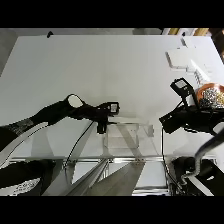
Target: Fold the box and place the chain.
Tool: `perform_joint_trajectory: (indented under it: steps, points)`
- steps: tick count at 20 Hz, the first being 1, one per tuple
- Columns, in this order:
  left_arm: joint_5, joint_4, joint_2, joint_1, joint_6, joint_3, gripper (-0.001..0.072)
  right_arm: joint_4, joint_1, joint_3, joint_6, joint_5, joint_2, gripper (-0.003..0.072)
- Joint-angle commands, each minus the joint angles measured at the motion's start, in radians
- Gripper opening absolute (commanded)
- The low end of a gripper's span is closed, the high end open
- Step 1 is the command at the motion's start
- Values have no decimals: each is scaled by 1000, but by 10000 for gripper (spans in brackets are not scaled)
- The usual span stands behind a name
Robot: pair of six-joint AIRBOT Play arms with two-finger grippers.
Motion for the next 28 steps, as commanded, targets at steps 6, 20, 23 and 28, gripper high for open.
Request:
perform_joint_trajectory:
  steps: [6,20,23,28]
  points:
    - [92,-14,-23,-3,4,0,2,9,1,1,0,2,2,474]
    - [187,-11,-23,-40,7,0,7,13,1,1,0,1,2,473]
    - [185,-11,-23,-44,7,0,7,13,1,1,0,1,2,473]
    - [185,-10,-22,-44,7,0,7,13,1,1,0,-30,2,473]
